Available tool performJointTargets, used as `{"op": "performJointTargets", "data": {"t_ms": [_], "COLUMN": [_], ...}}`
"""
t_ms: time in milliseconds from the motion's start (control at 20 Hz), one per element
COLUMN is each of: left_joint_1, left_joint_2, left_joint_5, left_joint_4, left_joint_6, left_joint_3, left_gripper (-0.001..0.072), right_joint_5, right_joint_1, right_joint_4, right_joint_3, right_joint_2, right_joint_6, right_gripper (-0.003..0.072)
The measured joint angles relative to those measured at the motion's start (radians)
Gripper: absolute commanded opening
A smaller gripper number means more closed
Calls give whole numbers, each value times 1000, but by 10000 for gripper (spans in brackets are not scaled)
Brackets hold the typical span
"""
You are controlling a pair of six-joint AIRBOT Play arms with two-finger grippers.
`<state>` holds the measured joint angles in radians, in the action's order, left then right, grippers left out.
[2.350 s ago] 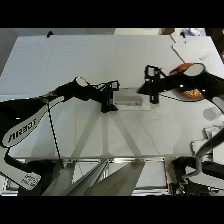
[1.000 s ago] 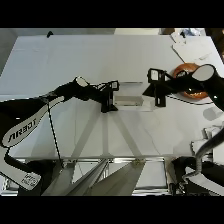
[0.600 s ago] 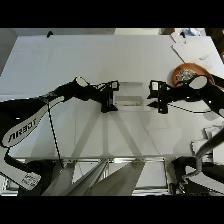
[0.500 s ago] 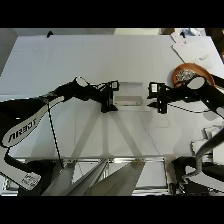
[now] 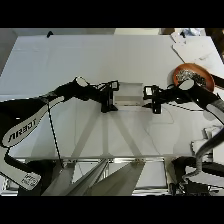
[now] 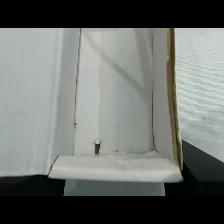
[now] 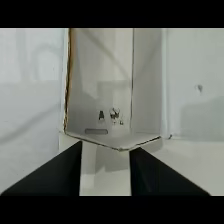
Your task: Fold the box and place the chain.
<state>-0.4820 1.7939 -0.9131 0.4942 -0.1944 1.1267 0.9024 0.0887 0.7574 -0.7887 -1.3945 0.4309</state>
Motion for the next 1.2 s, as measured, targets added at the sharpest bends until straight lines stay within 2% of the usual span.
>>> {"op": "performJointTargets", "data": {"t_ms": [150,300,350,400,450,500,600,650,700,800,850,1050,1200], "left_joint_1": [0,0,0,0,0,0,0,0,0,0,0,0,0], "left_joint_2": [0,0,0,0,0,0,0,0,0,0,0,0,0], "left_joint_5": [0,0,0,0,0,0,0,0,0,0,0,0,0], "left_joint_4": [0,0,0,0,0,0,0,0,0,0,0,0,0], "left_joint_6": [0,0,0,0,0,0,0,0,0,0,0,1,0], "left_joint_3": [0,0,0,0,0,0,0,0,0,0,0,0,0], "left_gripper": [155,155,155,155,155,155,155,155,155,155,155,155,155], "right_joint_5": [-3,-2,-2,-3,-5,-9,-19,-21,-24,-30,-29,-31,-31], "right_joint_1": [-4,-12,-16,-22,-26,-29,-33,-34,-35,-37,-37,-37,-32], "right_joint_4": [-56,-87,-92,-98,-101,-106,-107,-107,-108,-108,-108,-93,-88], "right_joint_3": [0,0,0,0,0,0,0,0,0,0,0,0,1], "right_joint_2": [-4,-6,-6,-6,-6,-6,-6,-6,-6,-6,-6,8,69], "right_joint_6": [16,33,39,42,47,49,53,53,56,57,57,56,43], "right_gripper": [41,54,147,314,414,476,487,462,369,42,16,16,16]}}
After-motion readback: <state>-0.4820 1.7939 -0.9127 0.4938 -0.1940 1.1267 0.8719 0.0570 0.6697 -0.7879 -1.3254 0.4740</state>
